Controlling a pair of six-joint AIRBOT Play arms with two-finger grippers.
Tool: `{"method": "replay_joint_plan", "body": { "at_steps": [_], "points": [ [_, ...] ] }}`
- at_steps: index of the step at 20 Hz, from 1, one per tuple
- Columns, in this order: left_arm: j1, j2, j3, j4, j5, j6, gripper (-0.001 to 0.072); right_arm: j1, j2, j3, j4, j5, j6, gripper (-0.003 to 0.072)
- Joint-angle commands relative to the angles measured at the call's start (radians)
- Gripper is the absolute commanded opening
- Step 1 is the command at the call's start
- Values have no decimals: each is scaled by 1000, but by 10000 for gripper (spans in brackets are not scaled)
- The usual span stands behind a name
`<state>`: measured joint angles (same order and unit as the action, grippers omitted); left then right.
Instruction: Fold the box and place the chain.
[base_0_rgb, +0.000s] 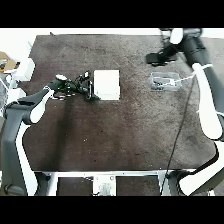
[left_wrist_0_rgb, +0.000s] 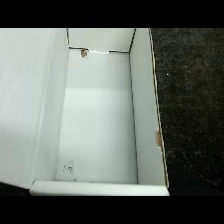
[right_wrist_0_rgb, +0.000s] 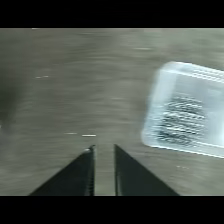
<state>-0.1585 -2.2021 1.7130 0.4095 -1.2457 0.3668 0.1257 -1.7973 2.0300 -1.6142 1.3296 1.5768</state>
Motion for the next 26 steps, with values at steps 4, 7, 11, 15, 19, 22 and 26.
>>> {"method": "replay_joint_plan", "body": {
  "at_steps": [4,7,11,15,19,22,26],
  "points": [
    [0,0,0,0,0,0,360,-197,-58,-54,97,-2,-38,195],
    [0,0,0,0,0,0,360,-198,-122,-54,127,2,-63,197],
    [0,0,0,0,0,0,360,-195,-187,-54,187,2,-82,213],
    [0,0,0,0,1,0,360,-192,-217,-54,186,-18,-82,214],
    [0,0,0,0,0,0,360,-192,-235,-54,185,-35,-82,214],
    [0,0,0,0,0,0,360,-192,-254,-54,171,-35,-82,214],
    [0,0,0,0,0,0,360,-193,-255,-54,124,-25,-82,214]
  ]
}}
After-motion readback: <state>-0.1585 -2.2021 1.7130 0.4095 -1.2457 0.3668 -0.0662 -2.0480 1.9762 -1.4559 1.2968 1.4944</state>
